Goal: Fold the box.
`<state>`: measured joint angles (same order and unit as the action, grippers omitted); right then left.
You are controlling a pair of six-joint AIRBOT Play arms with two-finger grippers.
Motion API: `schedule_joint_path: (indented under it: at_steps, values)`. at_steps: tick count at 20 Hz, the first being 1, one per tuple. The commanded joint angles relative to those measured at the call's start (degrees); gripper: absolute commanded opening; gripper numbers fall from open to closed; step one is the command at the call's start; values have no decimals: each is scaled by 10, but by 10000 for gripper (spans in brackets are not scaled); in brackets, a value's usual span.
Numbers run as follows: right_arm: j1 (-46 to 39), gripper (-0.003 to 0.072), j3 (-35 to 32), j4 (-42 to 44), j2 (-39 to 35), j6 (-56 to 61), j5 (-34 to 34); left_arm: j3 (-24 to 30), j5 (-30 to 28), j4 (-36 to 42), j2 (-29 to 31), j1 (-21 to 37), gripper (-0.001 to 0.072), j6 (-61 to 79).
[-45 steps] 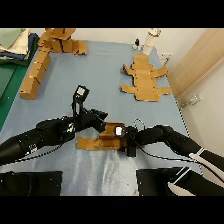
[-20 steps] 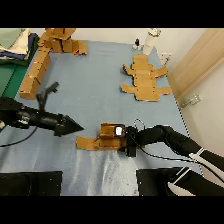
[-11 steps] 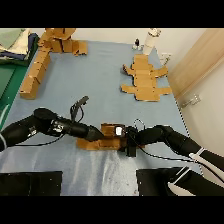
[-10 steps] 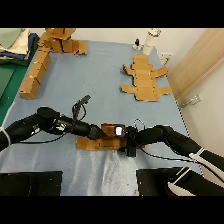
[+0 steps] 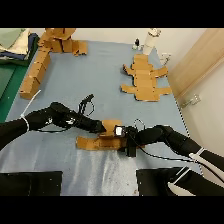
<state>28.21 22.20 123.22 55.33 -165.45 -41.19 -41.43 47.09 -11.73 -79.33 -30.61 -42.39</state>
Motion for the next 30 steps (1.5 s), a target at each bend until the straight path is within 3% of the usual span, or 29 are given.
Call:
schedule_joint_path:
  at_steps: [1,9,13,17,19,22,25,26,27,28,30]
  values:
    - [0,512,0,0,0,0,0,-4,-21,-88,-12,-1,10,-98]
    - [0,513,0,0,0,0,0,-26,-14,-90,-3,2,10,-68]
    - [0,512,0,0,0,0,0,-31,30,-119,77,28,9,46]
    - [0,513,0,0,0,0,0,-31,71,-309,191,31,10,64]
    - [0,513,0,0,0,0,0,-31,115,-410,218,31,11,66]
    - [0,513,0,0,0,0,0,-27,177,-484,223,26,12,120]
    - [0,512,0,0,0,0,0,-7,135,-502,223,-20,16,185]
    - [0,513,0,0,0,0,0,3,103,-502,221,-42,299,195]
    - [0,512,0,0,0,0,0,13,68,-502,218,-60,669,194]
    - [0,513,0,0,0,0,0,22,42,-502,213,-78,706,195]
    - [0,513,0,0,0,0,0,30,23,-502,195,-104,706,195]
